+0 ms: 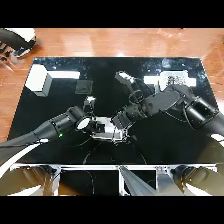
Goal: Fold the box and place the chain.
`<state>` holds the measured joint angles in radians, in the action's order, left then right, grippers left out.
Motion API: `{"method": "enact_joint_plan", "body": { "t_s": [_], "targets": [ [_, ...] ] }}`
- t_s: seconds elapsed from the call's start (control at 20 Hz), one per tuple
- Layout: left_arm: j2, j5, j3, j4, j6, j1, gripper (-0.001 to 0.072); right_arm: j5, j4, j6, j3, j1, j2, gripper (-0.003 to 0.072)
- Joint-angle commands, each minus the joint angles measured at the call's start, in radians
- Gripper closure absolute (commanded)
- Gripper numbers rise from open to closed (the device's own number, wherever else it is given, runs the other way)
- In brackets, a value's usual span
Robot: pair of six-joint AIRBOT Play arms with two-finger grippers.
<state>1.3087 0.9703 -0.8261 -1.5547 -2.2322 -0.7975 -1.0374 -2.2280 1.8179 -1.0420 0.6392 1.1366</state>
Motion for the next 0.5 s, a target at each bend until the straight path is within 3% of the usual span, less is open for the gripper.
{"method": "enact_joint_plan", "body": {
  "t_s": [0.0,0.05,0.2,0.3,0.45],
  "targets": [
    [0.0,-0.002,0.0,-0.001,0.0,0.0,0.0688,0.012,0.007,-0.023,0.01,-0.005,0.007,0.0221],
    [0.0,-0.003,0.0,-0.001,0.0,0.0,0.0688,-0.008,0.008,-0.023,0.01,-0.016,0.006,0.0019],
    [0.0,-0.002,0.0,0.0,0.0,0.0,0.0688,-0.119,0.034,-0.022,0.01,-0.095,-0.032,0.0019],
    [0.0,-0.001,0.0,0.0,0.0,0.0,0.0688,-0.191,0.127,-0.021,0.014,-0.182,-0.093,0.0019],
    [0.0,-0.002,0.0,-0.001,0.0,0.0,0.0688,-0.171,0.201,0.034,0.088,-0.338,-0.194,0.0019]
  ]
}}
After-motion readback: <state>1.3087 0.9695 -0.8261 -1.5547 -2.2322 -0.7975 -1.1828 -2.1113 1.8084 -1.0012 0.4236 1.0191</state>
